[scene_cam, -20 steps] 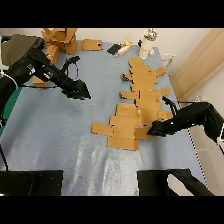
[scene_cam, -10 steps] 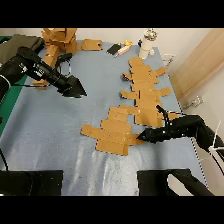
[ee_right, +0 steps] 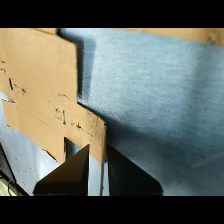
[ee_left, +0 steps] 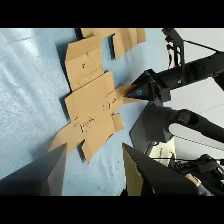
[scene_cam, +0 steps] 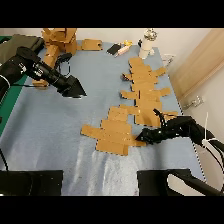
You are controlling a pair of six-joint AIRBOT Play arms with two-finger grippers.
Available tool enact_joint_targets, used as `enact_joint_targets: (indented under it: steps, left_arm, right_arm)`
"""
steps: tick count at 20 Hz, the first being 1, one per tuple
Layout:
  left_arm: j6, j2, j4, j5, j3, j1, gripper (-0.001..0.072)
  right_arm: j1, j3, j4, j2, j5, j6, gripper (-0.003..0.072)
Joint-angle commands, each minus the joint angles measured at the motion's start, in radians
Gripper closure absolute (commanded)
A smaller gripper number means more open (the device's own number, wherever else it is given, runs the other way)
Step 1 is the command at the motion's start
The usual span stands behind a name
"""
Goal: Fold the box.
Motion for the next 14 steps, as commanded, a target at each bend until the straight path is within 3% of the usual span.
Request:
enact_joint_targets:
  steps: [1, 4, 7, 11, 14]
  left_arm:
    - [0.044, 0.000, 0.000, -0.025, 0.000, -0.008, 0.0180]
    - [0.077, 0.000, 0.000, -0.030, 0.000, -0.017, 0.0180]
    - [0.118, 0.000, -0.003, -0.047, 0.000, -0.016, 0.0180]
    - [0.169, 0.000, -0.003, -0.057, -0.014, -0.001, 0.0180]
    - [0.201, 0.000, -0.003, -0.038, -0.087, 0.010, 0.0179]
  right_arm:
    - [0.004, -0.001, 0.009, -0.024, -0.003, -0.011, 0.0510]
    - [0.065, 0.006, 0.011, -0.024, -0.001, -0.025, 0.0528]
    - [0.129, 0.039, 0.017, -0.024, 0.007, -0.053, 0.0682]
    - [0.193, 0.077, 0.150, 0.001, 0.018, -0.205, 0.0682]
    - [0.288, 0.063, 0.160, 0.038, 0.085, -0.239, 0.0682]
